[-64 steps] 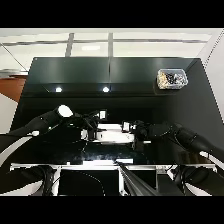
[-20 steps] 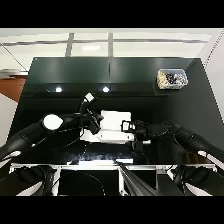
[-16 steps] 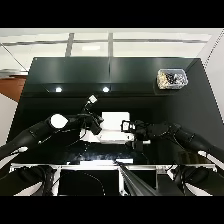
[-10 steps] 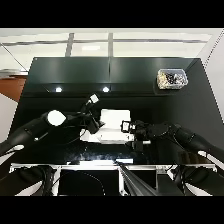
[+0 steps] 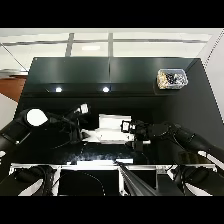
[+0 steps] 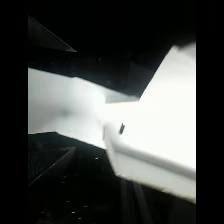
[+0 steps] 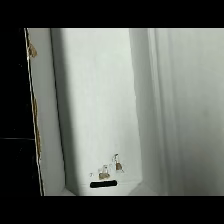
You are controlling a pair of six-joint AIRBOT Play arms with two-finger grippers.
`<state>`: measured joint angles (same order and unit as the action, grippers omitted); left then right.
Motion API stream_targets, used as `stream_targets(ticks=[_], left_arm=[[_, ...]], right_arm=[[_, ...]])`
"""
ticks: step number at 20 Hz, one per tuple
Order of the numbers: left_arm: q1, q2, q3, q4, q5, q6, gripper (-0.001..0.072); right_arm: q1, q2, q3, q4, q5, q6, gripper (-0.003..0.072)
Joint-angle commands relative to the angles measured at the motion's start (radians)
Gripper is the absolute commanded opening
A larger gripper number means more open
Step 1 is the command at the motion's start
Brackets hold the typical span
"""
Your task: Fold the box and place the chain.
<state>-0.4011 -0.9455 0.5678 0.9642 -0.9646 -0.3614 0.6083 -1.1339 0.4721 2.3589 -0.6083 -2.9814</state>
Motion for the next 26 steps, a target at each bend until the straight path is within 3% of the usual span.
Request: stream_targets(ticks=[1,3,8,13,14,21,26], left_arm=[[-0.052,-0.035,-0.048,-0.009,0.055,0.126,0.0700],[-0.104,-0.072,-0.055,-0.013,0.127,0.151,0.0680],[-0.180,-0.149,-0.055,-0.043,0.191,0.152,0.0666],[-0.180,-0.150,-0.055,-0.102,0.190,0.152,0.0357],[-0.180,-0.150,-0.055,-0.103,0.191,0.153,0.0336],[-0.180,-0.150,-0.054,-0.090,0.257,0.153,0.0329],[-0.197,-0.150,-0.055,-0.095,0.238,0.153,0.0324]], right_arm=[[0.001,0.000,0.000,0.000,0.002,0.000,0.0547],[0.001,0.000,0.000,0.001,0.002,0.000,0.0547],[0.001,0.000,0.000,0.000,0.001,0.000,0.0547],[0.001,0.000,0.000,0.001,0.001,0.001,0.0547],[0.001,0.000,0.000,0.001,0.001,0.001,0.0547],[0.001,0.000,0.000,0.001,0.000,0.001,0.0547],[0.001,0.000,0.000,0.000,-0.002,0.001,0.0547]])
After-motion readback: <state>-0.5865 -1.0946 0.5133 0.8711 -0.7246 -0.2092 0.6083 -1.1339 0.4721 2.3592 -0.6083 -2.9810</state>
